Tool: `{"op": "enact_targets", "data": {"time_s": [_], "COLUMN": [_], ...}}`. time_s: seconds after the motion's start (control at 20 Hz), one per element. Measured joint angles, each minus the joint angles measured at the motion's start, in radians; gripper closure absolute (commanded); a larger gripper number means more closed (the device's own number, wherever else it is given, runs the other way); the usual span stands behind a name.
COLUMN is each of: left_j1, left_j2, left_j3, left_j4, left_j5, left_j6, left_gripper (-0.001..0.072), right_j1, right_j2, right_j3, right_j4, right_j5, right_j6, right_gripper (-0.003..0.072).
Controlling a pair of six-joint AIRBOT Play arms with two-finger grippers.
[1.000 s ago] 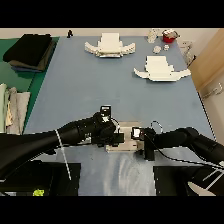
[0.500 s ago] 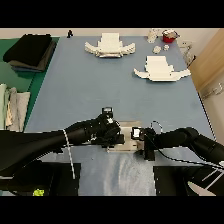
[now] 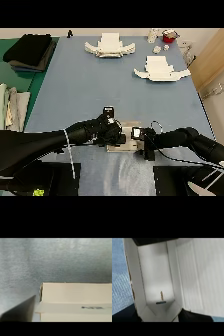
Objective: Fold the box.
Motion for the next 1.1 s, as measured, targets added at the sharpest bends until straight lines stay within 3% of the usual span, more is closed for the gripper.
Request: {"op": "enact_targets", "data": {"time_s": [0.5, 0.8, 0.85, 0.9, 0.95, 1.1], "left_j1": [-0.005, -0.007, -0.007, -0.007, -0.007, -0.001], "left_j2": [0.010, 0.173, 0.212, 0.255, 0.294, 0.373], "left_j3": [0.008, 0.042, 0.045, 0.048, 0.049, 0.051], "left_j4": [0.008, 0.010, 0.011, 0.015, 0.020, 0.047], "left_j5": [-0.018, -0.145, -0.175, -0.212, -0.235, -0.278], "left_j6": [0.016, 0.060, 0.065, 0.074, 0.093, 0.211], "left_gripper": [0.0189, 0.0193, 0.0301, 0.0665, 0.0697, 0.0697], "right_j1": [0.000, 0.000, 0.000, 0.000, 0.000, 0.000], "right_j2": [0.000, 0.000, 0.000, 0.000, 0.000, 0.000], "right_j3": [0.000, 0.000, 0.000, 0.000, 0.000, 0.000], "right_j4": [0.000, 0.000, 0.000, 0.000, 0.000, 0.000], "right_j5": [0.000, 0.000, 0.000, 0.000, 0.000, 0.000], "right_j6": [0.000, 0.000, 0.000, 0.000, 0.000, 0.000], "right_gripper": [0.0182, 0.0182, 0.0182, 0.0182, 0.0182, 0.0182]}}
